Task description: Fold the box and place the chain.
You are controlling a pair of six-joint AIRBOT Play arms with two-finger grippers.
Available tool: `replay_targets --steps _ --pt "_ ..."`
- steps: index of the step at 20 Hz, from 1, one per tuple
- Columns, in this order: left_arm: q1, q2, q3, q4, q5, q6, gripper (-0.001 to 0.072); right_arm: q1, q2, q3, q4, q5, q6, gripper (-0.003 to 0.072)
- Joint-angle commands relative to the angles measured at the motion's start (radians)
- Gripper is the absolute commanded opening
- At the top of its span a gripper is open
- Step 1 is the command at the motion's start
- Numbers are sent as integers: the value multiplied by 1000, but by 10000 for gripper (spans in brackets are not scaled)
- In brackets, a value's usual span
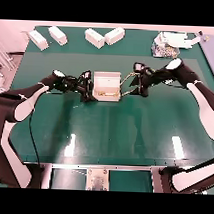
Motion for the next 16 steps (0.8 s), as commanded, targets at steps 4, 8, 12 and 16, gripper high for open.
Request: replay_targets --steps 4,8,12,16 --pt "0 0 1 0 0 0 513 63 -71 -3 3 -85 -166 551" --pt "0 0 1 0 0 0 514 68 -77 -3 59 -104 -235 550" --pt "0 0 1 0 0 0 513 68 -105 -3 90 -141 -260 551" --pt "0 0 1 0 0 0 513 68 -119 -3 90 -141 -260 551"
